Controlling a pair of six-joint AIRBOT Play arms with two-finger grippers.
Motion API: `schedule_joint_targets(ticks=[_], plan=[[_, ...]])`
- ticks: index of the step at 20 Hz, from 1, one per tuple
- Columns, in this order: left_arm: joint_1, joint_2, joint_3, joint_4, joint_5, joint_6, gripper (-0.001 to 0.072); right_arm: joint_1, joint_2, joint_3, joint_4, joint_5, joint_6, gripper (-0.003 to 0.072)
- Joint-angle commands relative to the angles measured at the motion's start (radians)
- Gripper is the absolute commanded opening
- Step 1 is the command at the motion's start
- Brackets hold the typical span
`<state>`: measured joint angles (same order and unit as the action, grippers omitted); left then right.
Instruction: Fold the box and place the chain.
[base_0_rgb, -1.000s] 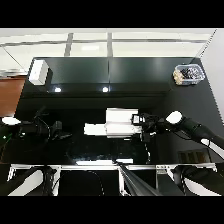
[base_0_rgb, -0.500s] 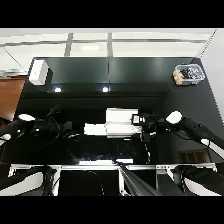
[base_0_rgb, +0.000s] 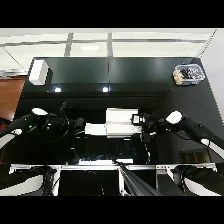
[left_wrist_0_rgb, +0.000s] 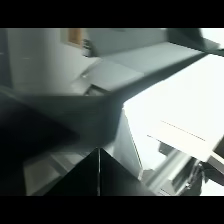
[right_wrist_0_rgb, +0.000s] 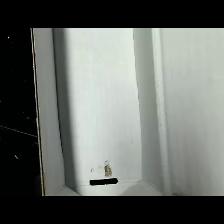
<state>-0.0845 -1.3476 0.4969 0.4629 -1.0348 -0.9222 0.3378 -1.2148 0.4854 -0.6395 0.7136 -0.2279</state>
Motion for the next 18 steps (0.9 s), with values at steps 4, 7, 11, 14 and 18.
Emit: schedule_joint_targets(ticks=[4,7,11,14,18], plan=[[-0.081,-0.003,0.007,-0.058,-0.018,0.063,0.0027,0.001,0.000,0.000,0.000,0.000,0.000,0.0239],[-0.108,-0.003,0.011,-0.064,-0.021,0.069,0.0027,0.001,0.000,0.000,0.000,0.000,0.000,0.0238],[-0.109,-0.003,0.030,-0.083,-0.024,0.070,0.0036,0.001,0.000,0.000,0.000,0.000,0.000,0.0238],[-0.110,-0.003,0.048,-0.082,-0.042,0.069,0.0720,0.001,0.000,0.000,0.000,0.000,0.000,0.0238],[-0.126,-0.003,0.051,-0.089,-0.064,0.069,0.0720,0.001,0.000,0.000,0.000,0.000,0.000,0.0239]])
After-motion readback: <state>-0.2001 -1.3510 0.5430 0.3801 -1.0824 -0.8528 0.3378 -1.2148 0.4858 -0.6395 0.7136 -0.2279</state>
